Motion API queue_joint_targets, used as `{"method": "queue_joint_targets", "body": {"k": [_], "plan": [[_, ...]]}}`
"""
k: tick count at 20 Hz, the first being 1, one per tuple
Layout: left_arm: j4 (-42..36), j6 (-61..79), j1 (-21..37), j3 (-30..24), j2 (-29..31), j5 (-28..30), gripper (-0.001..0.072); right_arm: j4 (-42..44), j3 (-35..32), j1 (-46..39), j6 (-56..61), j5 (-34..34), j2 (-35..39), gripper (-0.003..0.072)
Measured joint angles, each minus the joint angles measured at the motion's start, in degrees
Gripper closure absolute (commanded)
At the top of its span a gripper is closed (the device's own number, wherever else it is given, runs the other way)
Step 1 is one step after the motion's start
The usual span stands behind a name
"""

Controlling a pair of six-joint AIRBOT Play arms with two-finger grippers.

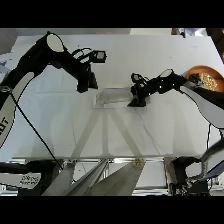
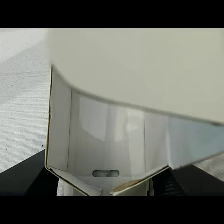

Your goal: Fold the box and place the chain.

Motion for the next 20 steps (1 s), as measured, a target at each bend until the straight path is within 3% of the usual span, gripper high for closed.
{"method": "queue_joint_targets", "body": {"k": [2,5,8,15,20], "plan": [[-3.89,2.34,-0.63,-2.32,0.22,-2.10,0.0700,0.00,0.00,0.00,0.00,0.00,0.00,0.0164],[-6.27,5.62,-2.43,-6.75,0.31,0.00,0.0699,0.00,0.00,0.00,0.00,0.00,0.00,0.0164],[-10.86,8.55,-3.56,-9.81,0.35,7.37,0.0700,0.00,0.00,0.00,-0.02,0.00,0.00,0.0164],[-25.18,12.68,-4.20,-11.52,-0.48,30.93,0.0699,0.02,-0.02,0.00,0.00,-0.02,0.00,0.0164],[-27.91,12.04,-4.24,-11.69,-4.50,38.71,0.0699,0.02,0.00,0.00,0.00,0.00,0.00,0.0164]]}}
